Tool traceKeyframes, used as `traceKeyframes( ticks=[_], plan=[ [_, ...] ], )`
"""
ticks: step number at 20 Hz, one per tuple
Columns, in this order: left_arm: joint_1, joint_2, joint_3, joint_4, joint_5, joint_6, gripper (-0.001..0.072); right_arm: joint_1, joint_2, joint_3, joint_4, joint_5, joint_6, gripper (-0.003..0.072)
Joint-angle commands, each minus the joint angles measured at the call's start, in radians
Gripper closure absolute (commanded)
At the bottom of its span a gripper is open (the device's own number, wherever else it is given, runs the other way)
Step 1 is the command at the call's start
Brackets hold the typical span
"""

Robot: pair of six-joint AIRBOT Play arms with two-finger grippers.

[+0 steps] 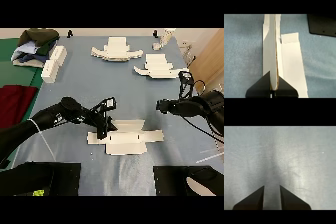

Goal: Fold the box.

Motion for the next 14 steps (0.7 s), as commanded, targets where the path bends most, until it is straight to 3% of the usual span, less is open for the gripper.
traceKeyframes(
  ticks=[1,12,14],
  plan=[
    [0.001,-0.026,0.001,-0.018,0.000,0.000,0.0696,0.001,-0.001,0.000,0.019,-0.013,0.000,0.0384],
    [0.001,-0.058,0.003,-0.035,-0.002,0.003,0.0696,0.001,-0.001,0.000,0.054,-0.041,-0.005,0.0388],
    [0.001,-0.058,0.003,-0.035,-0.002,0.003,0.0697,0.001,-0.001,0.001,0.082,-0.074,-0.020,0.0437]
  ],
)
